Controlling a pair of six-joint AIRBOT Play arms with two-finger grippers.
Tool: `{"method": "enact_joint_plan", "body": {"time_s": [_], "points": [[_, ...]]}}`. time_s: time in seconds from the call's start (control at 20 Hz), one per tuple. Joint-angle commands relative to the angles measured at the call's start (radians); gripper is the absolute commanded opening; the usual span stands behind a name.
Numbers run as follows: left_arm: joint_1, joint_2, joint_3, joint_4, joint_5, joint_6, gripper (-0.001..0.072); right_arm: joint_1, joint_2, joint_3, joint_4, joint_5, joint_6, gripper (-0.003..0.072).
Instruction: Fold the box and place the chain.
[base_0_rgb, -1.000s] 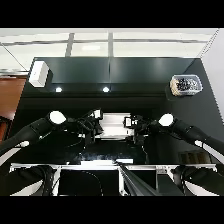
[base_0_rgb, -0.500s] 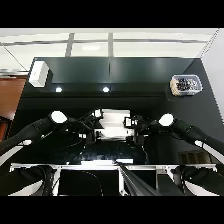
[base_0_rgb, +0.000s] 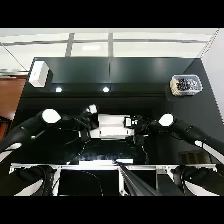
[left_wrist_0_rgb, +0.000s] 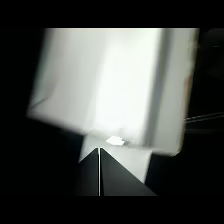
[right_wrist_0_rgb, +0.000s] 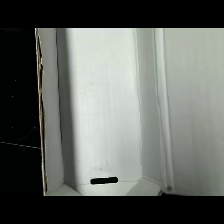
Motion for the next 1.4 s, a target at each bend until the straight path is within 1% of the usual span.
{"method": "enact_joint_plan", "body": {"time_s": [0.0,0.1,0.15,0.2,0.25,0.3,0.35,0.4,0.45,0.55,0.6,0.7,0.8,0.95,1.1,1.25,1.3,1.35], "points": [[0.150,0.148,0.005,0.313,-0.045,-0.394,0.0026,0.000,-0.001,-0.001,0.000,0.001,-0.001,0.0224],[0.257,0.179,0.005,0.371,-0.117,-0.496,0.0025,0.000,-0.001,-0.001,0.000,0.001,-0.001,0.0223],[0.308,0.175,0.003,0.376,-0.131,-0.635,0.0025,0.000,-0.001,-0.001,-0.001,0.001,-0.001,0.0223],[0.368,0.163,-0.002,0.379,-0.136,-0.856,0.0025,0.000,-0.001,-0.001,0.000,0.001,-0.001,0.0224],[0.431,0.133,-0.003,0.372,-0.175,-1.088,0.0026,0.000,-0.001,-0.001,0.000,0.001,-0.001,0.0224],[0.486,0.090,-0.003,0.336,-0.246,-1.213,0.0027,0.000,-0.001,-0.001,-0.001,0.001,-0.001,0.0224],[0.533,0.034,-0.010,0.251,-0.319,-1.186,0.0027,0.000,-0.001,-0.001,-0.001,0.001,-0.001,0.0224],[0.562,-0.021,-0.018,0.163,-0.370,-1.113,0.0027,0.000,-0.001,-0.001,-0.001,0.001,-0.001,0.0224],[0.576,-0.076,-0.026,0.074,-0.394,-1.033,0.0027,0.000,-0.001,-0.001,-0.001,0.001,-0.001,0.0224],[0.553,-0.171,-0.037,-0.073,-0.406,-0.930,0.0026,0.000,-0.001,-0.001,-0.001,0.001,-0.001,0.0223],[0.525,-0.203,-0.037,-0.115,-0.398,-0.908,0.0026,0.000,-0.001,-0.001,-0.001,0.001,-0.001,0.0224],[0.444,-0.247,-0.037,-0.153,-0.359,-0.880,0.0026,0.000,-0.001,-0.001,-0.001,0.001,-0.001,0.0224],[0.374,-0.280,-0.037,-0.196,-0.344,-0.805,0.0026,0.000,-0.001,-0.001,0.000,0.001,-0.001,0.0223],[0.334,-0.291,-0.037,-0.237,-0.345,-0.724,0.0026,0.000,-0.001,-0.001,0.002,0.000,-0.001,0.0224],[0.332,-0.291,-0.037,-0.277,-0.355,-0.631,0.0026,0.000,-0.001,-0.001,0.002,0.000,-0.001,0.0224],[0.332,-0.291,-0.032,-0.349,-0.369,-0.528,0.0031,0.000,-0.001,-0.001,0.002,0.000,-0.001,0.0224],[0.332,-0.289,-0.025,-0.369,-0.382,-0.501,0.0085,0.000,-0.001,-0.001,0.002,0.000,-0.001,0.0224],[0.332,-0.286,-0.014,-0.379,-0.403,-0.483,0.0193,0.000,-0.001,-0.001,0.002,0.000,-0.001,0.0224]]}}
